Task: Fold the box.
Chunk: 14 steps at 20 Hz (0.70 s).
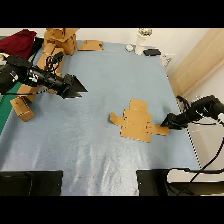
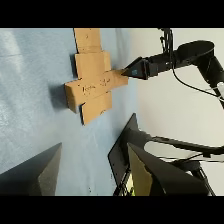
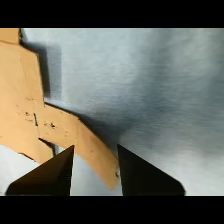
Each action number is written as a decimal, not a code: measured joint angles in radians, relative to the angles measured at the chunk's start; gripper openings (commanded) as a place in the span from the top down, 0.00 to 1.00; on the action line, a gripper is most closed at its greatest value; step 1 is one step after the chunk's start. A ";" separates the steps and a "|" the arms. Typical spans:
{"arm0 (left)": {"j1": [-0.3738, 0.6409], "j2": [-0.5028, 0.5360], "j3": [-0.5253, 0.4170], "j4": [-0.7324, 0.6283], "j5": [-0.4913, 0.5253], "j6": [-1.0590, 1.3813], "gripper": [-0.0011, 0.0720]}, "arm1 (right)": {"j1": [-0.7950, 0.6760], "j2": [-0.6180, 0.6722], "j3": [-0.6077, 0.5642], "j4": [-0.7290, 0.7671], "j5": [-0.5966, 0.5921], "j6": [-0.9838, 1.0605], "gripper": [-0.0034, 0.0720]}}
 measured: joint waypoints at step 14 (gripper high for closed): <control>-0.001 -0.001 0.000 -0.008 -0.005 0.001 0.19 | 0.121 0.005 -0.097 0.203 -0.040 -0.008 0.95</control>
